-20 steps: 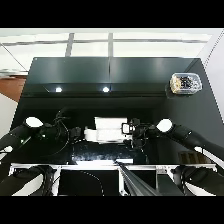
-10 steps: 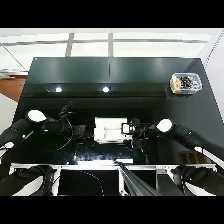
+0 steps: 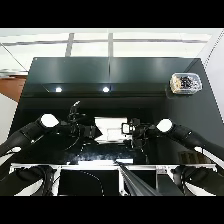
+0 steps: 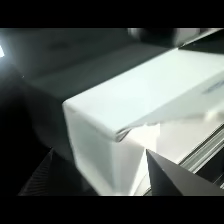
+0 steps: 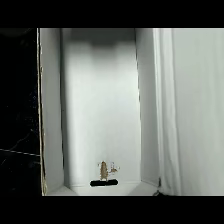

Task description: Fold the box and place the chain.

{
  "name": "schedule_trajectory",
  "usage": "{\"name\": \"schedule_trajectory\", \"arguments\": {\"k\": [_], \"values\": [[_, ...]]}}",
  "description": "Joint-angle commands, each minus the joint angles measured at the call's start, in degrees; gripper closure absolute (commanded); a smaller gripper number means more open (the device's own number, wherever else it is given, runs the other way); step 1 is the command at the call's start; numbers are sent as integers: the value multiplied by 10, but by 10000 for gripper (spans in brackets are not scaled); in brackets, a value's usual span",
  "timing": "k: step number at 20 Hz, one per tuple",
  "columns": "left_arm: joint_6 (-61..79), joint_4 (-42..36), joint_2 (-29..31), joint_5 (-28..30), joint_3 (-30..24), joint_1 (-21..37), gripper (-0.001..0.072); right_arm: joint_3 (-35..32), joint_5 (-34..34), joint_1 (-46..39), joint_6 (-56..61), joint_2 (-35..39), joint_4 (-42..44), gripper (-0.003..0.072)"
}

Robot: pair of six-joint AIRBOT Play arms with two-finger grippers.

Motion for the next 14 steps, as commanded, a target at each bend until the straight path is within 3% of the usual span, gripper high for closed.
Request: {"name": "schedule_trajectory", "arguments": {"k": [1, 5, 8, 11, 12, 13, 14], "values": [[-45, 7, 0, 35, 2, -30, 7, 0, 0, 1, 0, 0, 0, 263], [-188, 124, 0, 38, 29, -60, 15, 0, 0, 1, 0, 0, 0, 264], [-384, 298, -1, 28, 70, -128, 16, 0, 0, 1, 0, 0, 0, 264], [-565, 469, -10, -18, 116, -203, 21, 0, 0, 1, 0, 0, 0, 264], [-620, 506, -18, -38, 128, -217, 112, 0, 0, 1, 0, 0, 0, 264], [-642, 515, -27, -48, 137, -225, 276, 0, 0, 1, 0, 0, 0, 264], [-643, 513, -36, -48, 144, -231, 330, 0, 0, 1, 0, 0, 0, 264]]}}
